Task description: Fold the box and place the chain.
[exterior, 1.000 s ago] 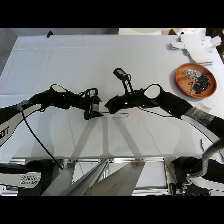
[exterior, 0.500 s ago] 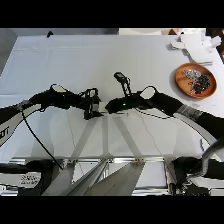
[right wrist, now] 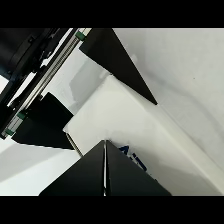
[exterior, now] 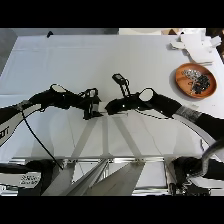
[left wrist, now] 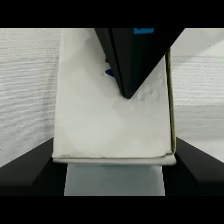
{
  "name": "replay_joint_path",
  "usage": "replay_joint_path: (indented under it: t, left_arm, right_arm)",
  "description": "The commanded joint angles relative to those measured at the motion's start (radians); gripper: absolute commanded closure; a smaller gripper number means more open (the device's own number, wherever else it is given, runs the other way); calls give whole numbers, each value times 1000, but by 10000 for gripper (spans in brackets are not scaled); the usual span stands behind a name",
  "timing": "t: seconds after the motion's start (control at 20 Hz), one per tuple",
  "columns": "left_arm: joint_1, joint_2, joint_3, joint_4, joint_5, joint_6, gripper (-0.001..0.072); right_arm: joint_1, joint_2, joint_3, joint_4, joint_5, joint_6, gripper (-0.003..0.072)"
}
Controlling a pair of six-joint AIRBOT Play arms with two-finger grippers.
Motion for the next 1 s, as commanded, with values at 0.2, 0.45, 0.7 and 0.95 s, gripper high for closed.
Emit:
replay_joint_path:
  t: [0.2,0.45,0.7,0.95]
  left_arm:
    - [0,1,0,0,0,2,453]
    - [0,1,0,0,1,2,453]
    - [0,1,0,0,1,2,453]
    - [0,1,0,0,1,2,453]
  right_arm:
    - [3,250,6,-109,5,14,677]
    - [3,462,6,-534,147,251,676]
    - [-19,506,6,-1205,520,716,679]
    - [-320,506,6,-1246,642,764,677]
